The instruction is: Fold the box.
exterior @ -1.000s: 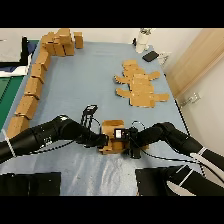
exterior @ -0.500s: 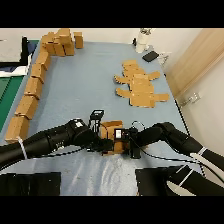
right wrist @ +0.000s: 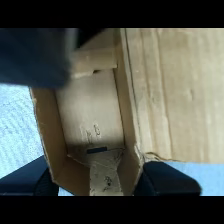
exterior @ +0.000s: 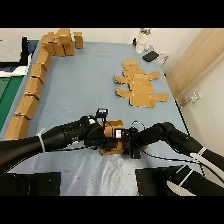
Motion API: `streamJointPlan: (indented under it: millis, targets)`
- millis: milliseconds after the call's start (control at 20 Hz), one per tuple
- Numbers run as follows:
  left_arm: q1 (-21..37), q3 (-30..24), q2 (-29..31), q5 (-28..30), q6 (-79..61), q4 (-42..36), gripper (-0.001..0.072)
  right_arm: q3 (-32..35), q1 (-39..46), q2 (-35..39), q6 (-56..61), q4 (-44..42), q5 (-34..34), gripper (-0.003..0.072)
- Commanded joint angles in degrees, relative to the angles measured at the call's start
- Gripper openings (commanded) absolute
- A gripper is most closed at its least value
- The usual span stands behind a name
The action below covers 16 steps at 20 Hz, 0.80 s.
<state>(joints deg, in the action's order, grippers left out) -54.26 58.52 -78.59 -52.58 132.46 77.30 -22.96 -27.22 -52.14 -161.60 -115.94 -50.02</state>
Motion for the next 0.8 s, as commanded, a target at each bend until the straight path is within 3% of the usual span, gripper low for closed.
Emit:
streamJointPlan:
  millis: [0,650,700,750]
  targets:
    - [-0.2,2.6,-2.2,-4.0,5.2,3.8,0.0390,0.0,0.0,0.0,0.0,0.0,0.0,0.0551]
    - [-3.3,9.2,-8.2,-11.4,13.5,6.8,0.0387,0.0,0.0,0.0,0.0,0.0,0.0,0.0551]
    - [-3.3,9.2,-8.2,-11.3,14.1,7.0,0.0372,0.0,0.0,0.0,0.0,0.0,0.0,0.0551]
    - [-3.3,9.2,-8.2,-11.2,14.1,7.0,0.0249,0.0,0.0,0.0,0.0,0.0,0.0,0.0551]
